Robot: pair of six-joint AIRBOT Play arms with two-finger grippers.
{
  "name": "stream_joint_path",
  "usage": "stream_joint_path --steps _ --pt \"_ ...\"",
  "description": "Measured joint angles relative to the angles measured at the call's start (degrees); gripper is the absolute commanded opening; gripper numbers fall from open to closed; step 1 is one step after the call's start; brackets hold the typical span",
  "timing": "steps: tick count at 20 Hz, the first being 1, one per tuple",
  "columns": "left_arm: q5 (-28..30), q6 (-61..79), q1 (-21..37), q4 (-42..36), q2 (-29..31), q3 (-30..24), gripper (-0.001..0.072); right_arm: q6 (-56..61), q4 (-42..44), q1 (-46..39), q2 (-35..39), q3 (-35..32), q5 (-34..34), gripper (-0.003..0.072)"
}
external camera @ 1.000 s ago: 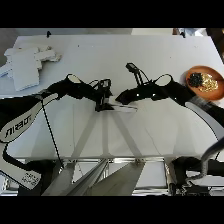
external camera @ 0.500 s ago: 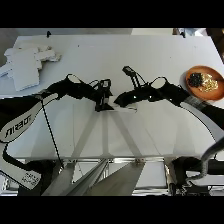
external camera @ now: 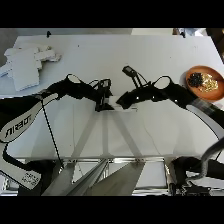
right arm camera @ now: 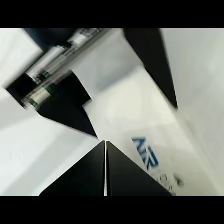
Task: Fold the box and place the chain.
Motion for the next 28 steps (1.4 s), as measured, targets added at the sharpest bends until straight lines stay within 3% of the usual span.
stream_joint_path --steps 6,12,18,28 --pt "0.0 0.1 0.0 0.1 0.0 0.0 0.0344 -4.2 1.7 -5.6 6.5 -0.9 2.7 0.0009" --pt "0.0 0.2 0.0 0.1 0.0 0.0 0.0344 -5.2 4.3 -10.8 7.9 -8.4 8.1 0.0009" --pt "0.0 0.2 0.0 0.2 0.0 0.0 0.0344 -5.4 4.6 -11.8 6.9 -14.2 5.4 0.0009" --pt "0.1 0.0 0.0 0.1 0.0 0.0 0.0344 -5.1 2.3 -11.9 6.4 -15.7 2.9 0.001"
